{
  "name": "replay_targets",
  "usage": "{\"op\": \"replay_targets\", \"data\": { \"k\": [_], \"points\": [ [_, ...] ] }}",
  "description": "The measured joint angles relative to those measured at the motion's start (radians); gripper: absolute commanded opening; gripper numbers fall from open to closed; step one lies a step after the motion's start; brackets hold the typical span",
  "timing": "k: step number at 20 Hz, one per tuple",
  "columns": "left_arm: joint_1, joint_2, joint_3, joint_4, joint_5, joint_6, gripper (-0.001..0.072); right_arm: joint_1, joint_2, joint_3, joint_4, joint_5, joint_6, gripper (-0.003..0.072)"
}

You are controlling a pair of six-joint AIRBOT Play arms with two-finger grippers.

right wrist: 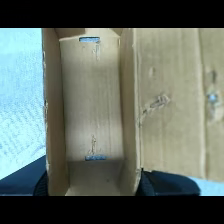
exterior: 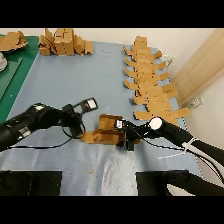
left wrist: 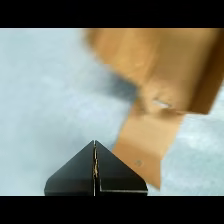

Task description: Fold the box.

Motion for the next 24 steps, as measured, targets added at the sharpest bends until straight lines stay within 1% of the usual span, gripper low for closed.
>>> {"op": "replay_targets", "data": {
  "k": [2,4,6,9,13,17,21,24],
  "points": [
    [0.068,0.073,-0.006,0.034,-0.035,-0.141,0.0009,0.000,0.000,0.000,-0.001,0.000,0.000,0.0498],
    [0.138,0.114,-0.026,0.052,-0.072,-0.297,0.0009,0.000,0.000,0.000,-0.001,0.000,0.000,0.0498],
    [0.192,0.114,-0.059,0.027,-0.123,-0.410,0.0009,0.000,0.000,0.000,-0.001,0.000,0.000,0.0498],
    [0.222,0.052,-0.105,-0.089,-0.173,-0.479,0.0009,0.000,0.000,0.000,-0.001,0.000,0.000,0.0498],
    [0.195,-0.070,-0.132,-0.332,-0.179,-0.435,0.0009,0.000,0.000,0.000,-0.002,0.000,0.000,0.0498],
    [0.130,-0.148,-0.139,-0.500,-0.126,-0.412,0.0008,0.000,0.000,0.000,-0.002,0.000,0.000,0.0498],
    [0.081,-0.174,-0.141,-0.584,-0.074,-0.409,0.0008,-0.001,0.001,0.000,-0.006,-0.002,0.000,0.0498],
    [0.053,-0.179,-0.141,-0.618,-0.040,-0.409,0.0008,-0.001,0.001,0.000,-0.006,-0.005,0.000,0.0498]
  ]
}}
